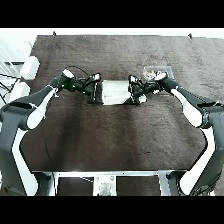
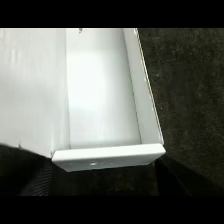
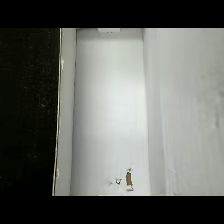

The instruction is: Fold the box and place the chain.

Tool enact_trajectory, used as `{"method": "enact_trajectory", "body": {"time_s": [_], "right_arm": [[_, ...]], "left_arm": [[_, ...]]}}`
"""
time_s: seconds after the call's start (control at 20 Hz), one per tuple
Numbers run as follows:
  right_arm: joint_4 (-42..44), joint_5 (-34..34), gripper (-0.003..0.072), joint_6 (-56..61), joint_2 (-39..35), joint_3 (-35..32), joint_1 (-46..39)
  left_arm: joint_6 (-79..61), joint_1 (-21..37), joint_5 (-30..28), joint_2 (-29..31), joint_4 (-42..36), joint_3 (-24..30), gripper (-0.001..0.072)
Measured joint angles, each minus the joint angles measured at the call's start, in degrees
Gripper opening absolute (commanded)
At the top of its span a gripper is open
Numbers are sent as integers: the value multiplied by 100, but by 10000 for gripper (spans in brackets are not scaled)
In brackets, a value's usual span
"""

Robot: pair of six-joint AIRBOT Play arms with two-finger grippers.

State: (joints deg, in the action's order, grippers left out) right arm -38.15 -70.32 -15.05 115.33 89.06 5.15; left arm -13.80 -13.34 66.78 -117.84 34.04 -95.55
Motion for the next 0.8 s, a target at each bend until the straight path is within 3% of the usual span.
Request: {"method": "enact_trajectory", "body": {"time_s": [0.8], "right_arm": [[0,-2,494,-2,0,0,0]], "left_arm": [[-428,-118,-341,-50,-546,271,720]]}}
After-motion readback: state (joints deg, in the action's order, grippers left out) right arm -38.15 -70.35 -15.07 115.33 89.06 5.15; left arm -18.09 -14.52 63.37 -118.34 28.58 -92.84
